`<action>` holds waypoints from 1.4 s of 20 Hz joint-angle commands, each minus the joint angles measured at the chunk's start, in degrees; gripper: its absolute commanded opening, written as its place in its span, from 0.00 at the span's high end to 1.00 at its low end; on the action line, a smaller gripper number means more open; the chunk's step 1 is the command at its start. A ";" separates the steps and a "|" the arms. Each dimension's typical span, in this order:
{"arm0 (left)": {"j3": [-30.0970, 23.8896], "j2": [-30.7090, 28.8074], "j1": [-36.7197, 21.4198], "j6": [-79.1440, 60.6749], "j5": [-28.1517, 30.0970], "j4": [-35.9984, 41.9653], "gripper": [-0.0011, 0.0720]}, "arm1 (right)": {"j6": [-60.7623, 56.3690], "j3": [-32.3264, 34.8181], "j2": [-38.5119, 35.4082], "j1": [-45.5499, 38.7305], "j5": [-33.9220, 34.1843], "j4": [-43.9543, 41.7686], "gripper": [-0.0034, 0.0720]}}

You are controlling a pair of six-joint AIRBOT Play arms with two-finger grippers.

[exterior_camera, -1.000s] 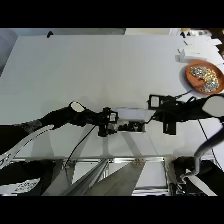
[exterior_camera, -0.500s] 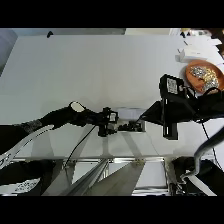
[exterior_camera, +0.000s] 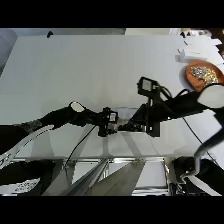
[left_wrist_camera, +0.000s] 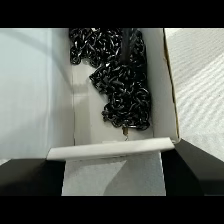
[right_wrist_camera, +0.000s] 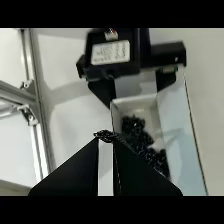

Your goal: Fold the box and place the chain.

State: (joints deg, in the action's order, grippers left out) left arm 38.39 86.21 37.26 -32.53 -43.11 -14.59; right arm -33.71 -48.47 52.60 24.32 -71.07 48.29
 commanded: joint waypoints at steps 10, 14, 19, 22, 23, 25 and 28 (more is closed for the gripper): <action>-0.02 0.00 -0.02 -0.02 0.00 0.00 0.97 | -12.98 4.17 7.52 0.24 7.43 3.74 0.60; -0.02 0.00 -0.02 -0.02 0.00 0.00 0.97 | -13.03 -0.02 -1.18 0.17 5.51 13.73 0.60; -0.02 0.00 -0.02 -0.02 0.00 0.00 0.97 | -21.20 -1.73 -6.93 -9.09 7.23 29.44 0.60; -0.02 0.00 -0.02 -0.02 0.00 0.00 0.97 | -28.33 -1.38 -4.13 -16.79 8.72 31.43 0.60; -0.02 0.00 -0.02 -0.02 0.00 0.00 0.97 | -31.76 -1.16 -2.73 -18.32 10.05 31.45 0.60; -0.02 0.00 -0.02 -0.02 0.00 0.00 0.97 | -37.03 -1.14 0.81 -19.74 10.75 31.52 0.57; -0.02 0.00 -0.02 -0.02 0.00 0.00 0.97 | -43.19 -1.11 7.17 -19.74 10.78 31.69 0.38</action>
